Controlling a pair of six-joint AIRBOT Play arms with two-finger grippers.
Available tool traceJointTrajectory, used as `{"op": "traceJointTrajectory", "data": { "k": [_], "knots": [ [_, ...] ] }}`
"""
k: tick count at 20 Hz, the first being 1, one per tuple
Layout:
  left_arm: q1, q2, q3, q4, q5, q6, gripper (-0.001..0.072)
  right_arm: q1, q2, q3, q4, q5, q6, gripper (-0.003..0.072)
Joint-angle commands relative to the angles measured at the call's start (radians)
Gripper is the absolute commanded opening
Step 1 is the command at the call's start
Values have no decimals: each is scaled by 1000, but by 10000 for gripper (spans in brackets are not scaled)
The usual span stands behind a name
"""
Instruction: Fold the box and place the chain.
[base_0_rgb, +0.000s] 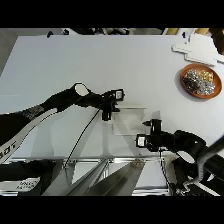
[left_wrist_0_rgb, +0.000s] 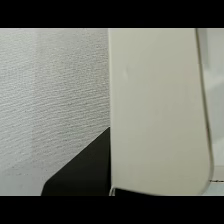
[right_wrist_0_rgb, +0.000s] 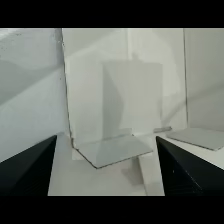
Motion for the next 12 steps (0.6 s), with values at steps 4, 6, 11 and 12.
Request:
{"op": "traceJointTrajectory", "data": {
  "k": [4,6,11,12],
  "knots": [
    [-1,0,0,0,0,0,10,13,-112,-2,-21,-169,7,693],
    [-1,0,0,0,0,0,10,-21,-102,25,-19,-160,7,692],
    [-1,0,0,0,0,0,10,-111,-101,111,-16,-102,2,690],
    [-1,0,0,0,0,0,10,-119,-101,127,-16,-86,-2,687]
  ]
}}
